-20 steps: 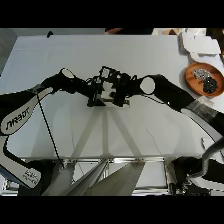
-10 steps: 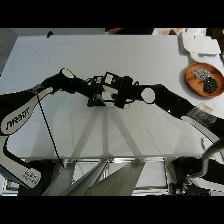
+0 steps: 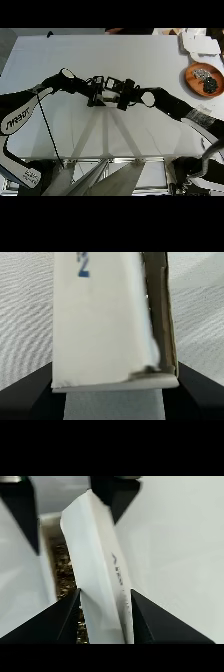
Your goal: Fold the box and place the chain.
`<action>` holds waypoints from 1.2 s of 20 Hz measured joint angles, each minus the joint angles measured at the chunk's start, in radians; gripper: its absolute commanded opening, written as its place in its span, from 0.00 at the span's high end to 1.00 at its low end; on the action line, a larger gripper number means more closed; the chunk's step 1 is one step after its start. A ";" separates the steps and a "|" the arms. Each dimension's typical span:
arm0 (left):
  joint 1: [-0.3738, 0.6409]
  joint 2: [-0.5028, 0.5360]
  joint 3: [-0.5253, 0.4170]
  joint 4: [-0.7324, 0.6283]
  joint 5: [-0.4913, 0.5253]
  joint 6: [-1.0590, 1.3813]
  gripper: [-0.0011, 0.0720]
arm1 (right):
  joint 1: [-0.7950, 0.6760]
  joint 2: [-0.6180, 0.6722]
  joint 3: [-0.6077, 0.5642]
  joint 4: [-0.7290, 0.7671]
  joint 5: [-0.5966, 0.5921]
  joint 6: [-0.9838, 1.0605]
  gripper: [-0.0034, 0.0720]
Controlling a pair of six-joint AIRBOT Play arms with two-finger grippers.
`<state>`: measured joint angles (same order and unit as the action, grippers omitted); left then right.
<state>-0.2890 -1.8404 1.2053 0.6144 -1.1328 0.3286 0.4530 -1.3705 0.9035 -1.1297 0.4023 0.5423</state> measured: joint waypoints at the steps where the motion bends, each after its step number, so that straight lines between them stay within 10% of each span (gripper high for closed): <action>1: 0.000 0.000 0.000 0.000 0.000 0.000 0.63 | 0.000 0.000 -0.001 0.000 0.002 0.001 0.56; 14: 0.000 0.000 0.000 0.001 0.000 -0.002 0.63 | 0.002 0.000 -0.005 0.006 0.058 0.002 0.66; 18: 0.000 0.000 0.000 0.001 -0.002 -0.002 0.63 | 0.002 0.000 -0.005 0.012 0.100 0.002 0.40; 24: -0.001 0.000 0.000 0.001 -0.002 -0.002 0.63 | 0.002 0.004 -0.005 0.016 0.145 0.029 0.40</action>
